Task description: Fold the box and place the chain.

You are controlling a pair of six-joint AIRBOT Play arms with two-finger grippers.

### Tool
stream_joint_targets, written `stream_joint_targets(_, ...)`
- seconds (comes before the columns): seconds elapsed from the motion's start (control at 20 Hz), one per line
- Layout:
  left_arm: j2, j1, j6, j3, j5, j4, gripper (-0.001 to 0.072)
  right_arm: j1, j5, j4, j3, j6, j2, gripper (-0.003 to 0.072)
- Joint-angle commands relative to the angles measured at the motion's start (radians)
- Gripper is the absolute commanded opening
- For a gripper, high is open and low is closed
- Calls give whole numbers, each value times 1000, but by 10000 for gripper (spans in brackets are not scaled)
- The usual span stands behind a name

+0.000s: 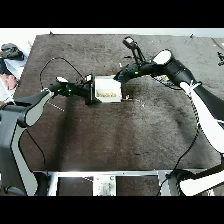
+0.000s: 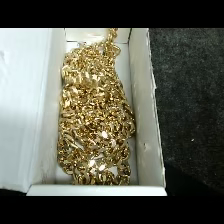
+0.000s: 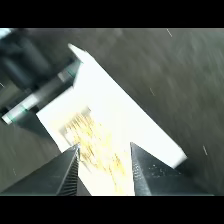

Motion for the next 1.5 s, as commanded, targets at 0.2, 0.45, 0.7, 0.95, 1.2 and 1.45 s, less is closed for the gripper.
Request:
stream_joint_targets(0.2, 0, 0, 0, 0, 0, 0, 478, -123, 189, -275, -109, 50, -31, 358)
stream_joint_targets(0.45, 0, 0, 0, 0, 0, 0, 478, -121, 103, -356, -142, 27, -111, 357)
stream_joint_targets(0.7, 0, 0, 0, 0, 0, 0, 477, -121, 72, -368, -143, 7, -143, 198)
stream_joint_targets(0.95, 0, 0, 0, 0, 0, 0, 478, -119, 117, -391, -143, -82, -137, 4)
stream_joint_targets(1.2, 0, 0, 0, 1, 0, 0, 477, -119, 120, -179, -114, -167, 17, 12)
stream_joint_targets(1.45, 0, 0, 0, 0, 0, 0, 477, -112, 35, 111, -49, -214, 175, 11)
